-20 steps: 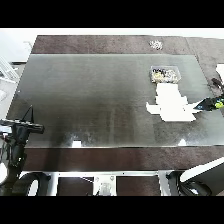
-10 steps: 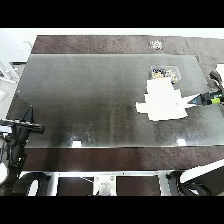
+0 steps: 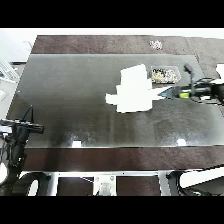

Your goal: Fold the box and place the chain.

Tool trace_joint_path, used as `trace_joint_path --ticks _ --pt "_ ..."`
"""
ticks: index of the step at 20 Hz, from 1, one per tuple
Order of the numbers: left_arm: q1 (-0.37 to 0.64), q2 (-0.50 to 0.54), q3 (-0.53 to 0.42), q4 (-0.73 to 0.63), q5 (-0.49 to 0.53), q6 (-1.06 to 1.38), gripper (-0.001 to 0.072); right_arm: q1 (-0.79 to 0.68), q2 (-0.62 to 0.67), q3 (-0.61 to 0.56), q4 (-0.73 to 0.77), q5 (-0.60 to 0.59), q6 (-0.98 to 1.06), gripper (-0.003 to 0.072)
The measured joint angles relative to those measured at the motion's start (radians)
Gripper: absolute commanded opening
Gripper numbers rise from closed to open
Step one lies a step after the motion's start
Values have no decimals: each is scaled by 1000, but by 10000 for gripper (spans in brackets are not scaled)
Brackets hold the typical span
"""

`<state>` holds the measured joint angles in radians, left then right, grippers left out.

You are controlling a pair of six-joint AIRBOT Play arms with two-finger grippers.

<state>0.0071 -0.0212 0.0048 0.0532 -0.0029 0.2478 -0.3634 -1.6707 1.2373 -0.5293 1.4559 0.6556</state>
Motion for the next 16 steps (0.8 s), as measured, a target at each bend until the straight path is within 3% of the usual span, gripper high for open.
trace_joint_path --ticks 7,16 --pt "0 0 0 0 -14 15 21 293 -7 -29 80 -333 43 1" --pt "0 0 0 -51 -109 -195 21 382 -87 13 46 -425 119 1"
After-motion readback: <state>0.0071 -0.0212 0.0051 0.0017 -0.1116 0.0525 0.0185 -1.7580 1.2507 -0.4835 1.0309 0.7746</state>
